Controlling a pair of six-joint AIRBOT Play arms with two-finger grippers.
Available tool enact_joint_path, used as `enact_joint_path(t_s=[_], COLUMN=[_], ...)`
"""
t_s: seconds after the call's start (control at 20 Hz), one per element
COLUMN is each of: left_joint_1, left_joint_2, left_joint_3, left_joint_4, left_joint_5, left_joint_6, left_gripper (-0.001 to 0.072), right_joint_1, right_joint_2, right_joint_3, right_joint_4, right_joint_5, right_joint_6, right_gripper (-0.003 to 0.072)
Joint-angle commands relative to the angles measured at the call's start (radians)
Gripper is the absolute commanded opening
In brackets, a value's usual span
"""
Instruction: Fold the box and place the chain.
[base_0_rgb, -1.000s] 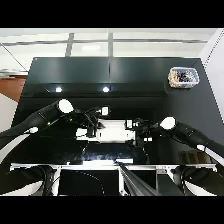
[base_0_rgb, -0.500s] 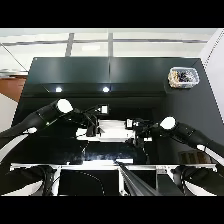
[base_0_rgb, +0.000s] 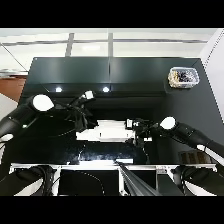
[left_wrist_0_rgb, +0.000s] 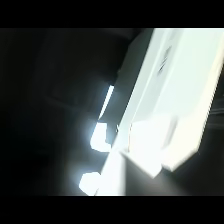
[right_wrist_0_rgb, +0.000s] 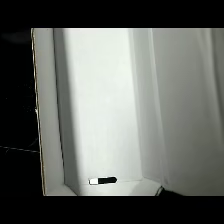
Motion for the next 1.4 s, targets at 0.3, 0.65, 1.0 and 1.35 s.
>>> enact_joint_path(t_s=[0.3,0.65,1.0,1.35], left_joint_1=[-0.013,-0.181,-0.203,-0.204], left_joint_2=[0.120,0.072,-0.083,-0.159], left_joint_3=[-0.099,-0.179,-0.178,-0.177], left_joint_4=[-0.166,-0.400,-0.414,-0.412], left_joint_5=[-0.179,0.430,0.508,0.462], left_joint_6=[-0.516,-0.491,-0.490,-0.446], left_gripper=[0.0026,0.0029,0.0028,0.0028], right_joint_1=[0.001,0.001,0.001,0.001], right_joint_2=[-0.001,-0.001,-0.001,-0.001], right_joint_3=[0.000,0.000,0.000,0.000], right_joint_4=[-0.001,-0.001,-0.001,0.000], right_joint_5=[0.000,0.000,0.000,0.000], right_joint_6=[0.000,0.000,0.000,0.000], right_gripper=[0.0407,0.0407,0.0407,0.0407])
